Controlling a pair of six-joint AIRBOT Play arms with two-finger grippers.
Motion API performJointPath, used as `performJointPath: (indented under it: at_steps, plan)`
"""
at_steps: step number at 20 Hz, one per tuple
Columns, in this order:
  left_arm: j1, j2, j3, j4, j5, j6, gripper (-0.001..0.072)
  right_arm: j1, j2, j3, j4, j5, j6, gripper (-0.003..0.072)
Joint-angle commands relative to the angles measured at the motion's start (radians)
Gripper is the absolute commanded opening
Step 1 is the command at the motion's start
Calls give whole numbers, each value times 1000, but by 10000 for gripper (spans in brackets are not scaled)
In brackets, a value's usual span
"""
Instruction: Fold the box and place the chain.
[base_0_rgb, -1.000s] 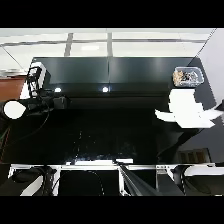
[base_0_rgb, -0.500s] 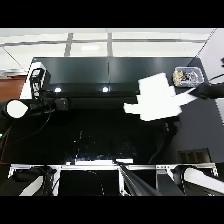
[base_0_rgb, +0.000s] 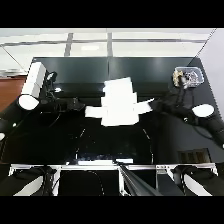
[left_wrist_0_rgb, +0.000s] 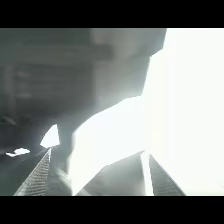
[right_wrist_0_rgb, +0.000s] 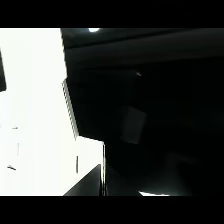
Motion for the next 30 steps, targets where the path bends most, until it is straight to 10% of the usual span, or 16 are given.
performJointPath:
  at_steps: [1,16,22,29,30]
  plan:
    - [23,-146,88,-257,-128,172,700,166,18,-57,36,-146,14,17]
    - [47,-634,409,-415,-682,549,677,191,18,-57,35,-90,18,17]
    - [0,-743,576,-252,-890,593,385,191,18,-57,32,-89,18,17]
    - [2,-796,623,-274,-905,592,29,191,18,-57,23,-70,18,28]
    - [2,-797,623,-284,-907,592,28,190,18,-56,10,-70,18,233]
